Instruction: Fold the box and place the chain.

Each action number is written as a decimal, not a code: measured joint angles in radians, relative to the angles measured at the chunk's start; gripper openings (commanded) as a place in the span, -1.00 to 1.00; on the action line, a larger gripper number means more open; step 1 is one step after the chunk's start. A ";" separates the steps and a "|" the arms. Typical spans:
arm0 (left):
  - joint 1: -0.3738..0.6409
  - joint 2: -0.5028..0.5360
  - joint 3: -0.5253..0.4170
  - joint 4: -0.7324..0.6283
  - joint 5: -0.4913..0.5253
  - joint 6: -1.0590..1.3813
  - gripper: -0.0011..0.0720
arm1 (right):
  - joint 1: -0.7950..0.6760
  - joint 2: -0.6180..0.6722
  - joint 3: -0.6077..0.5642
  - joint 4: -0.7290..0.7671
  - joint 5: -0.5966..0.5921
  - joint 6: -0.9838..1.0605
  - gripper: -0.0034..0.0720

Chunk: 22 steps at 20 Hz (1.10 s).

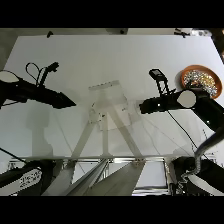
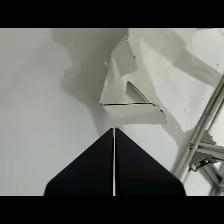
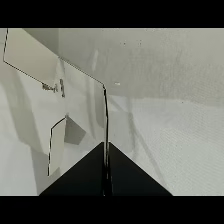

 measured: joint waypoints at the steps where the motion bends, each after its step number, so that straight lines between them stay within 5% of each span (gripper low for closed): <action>1: -0.012 0.011 -0.027 -0.013 0.018 0.056 -0.87 | 0.000 0.000 0.000 0.000 -0.001 0.000 -0.89; 4: -0.087 0.011 -0.074 -0.045 0.103 0.183 0.50 | 0.000 0.000 0.000 0.000 -0.003 0.000 -0.89; 5: -0.117 0.004 -0.082 -0.056 0.152 0.212 0.63 | 0.000 0.000 0.000 0.000 -0.003 0.000 -0.89; 14: -0.227 -0.129 -0.101 -0.342 0.381 0.520 0.55 | 0.000 0.000 0.000 0.011 0.005 0.000 -0.89; 22: -0.233 -0.241 -0.100 -0.492 0.399 0.682 0.53 | 0.000 0.000 0.000 0.047 0.007 0.000 -0.89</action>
